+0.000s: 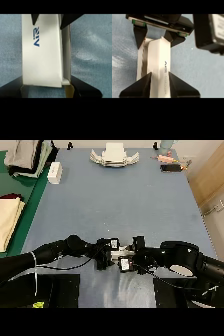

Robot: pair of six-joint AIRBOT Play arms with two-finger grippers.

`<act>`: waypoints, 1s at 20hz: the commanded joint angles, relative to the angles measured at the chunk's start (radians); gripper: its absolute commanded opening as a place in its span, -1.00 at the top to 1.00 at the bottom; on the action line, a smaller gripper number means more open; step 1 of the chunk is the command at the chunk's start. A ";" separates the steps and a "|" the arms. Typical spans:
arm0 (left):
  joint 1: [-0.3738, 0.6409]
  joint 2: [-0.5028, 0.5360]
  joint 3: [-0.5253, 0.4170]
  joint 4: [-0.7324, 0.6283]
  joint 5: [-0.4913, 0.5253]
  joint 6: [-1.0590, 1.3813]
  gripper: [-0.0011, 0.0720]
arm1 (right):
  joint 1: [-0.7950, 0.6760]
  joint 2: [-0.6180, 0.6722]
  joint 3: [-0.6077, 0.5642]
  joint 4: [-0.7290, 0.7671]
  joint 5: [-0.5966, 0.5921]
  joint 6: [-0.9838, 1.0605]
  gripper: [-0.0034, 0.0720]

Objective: Fold the box.

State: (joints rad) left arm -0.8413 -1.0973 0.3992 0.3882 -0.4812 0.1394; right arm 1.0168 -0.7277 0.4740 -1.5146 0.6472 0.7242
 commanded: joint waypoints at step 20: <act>0.000 0.000 0.001 0.001 0.000 0.002 -0.30 | 0.002 -0.004 0.003 0.118 0.047 0.002 -0.14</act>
State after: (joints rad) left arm -0.8413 -1.0973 0.3992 0.3897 -0.4828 0.1421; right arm 1.0176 -0.7414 0.4751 -1.4052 0.7025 0.7242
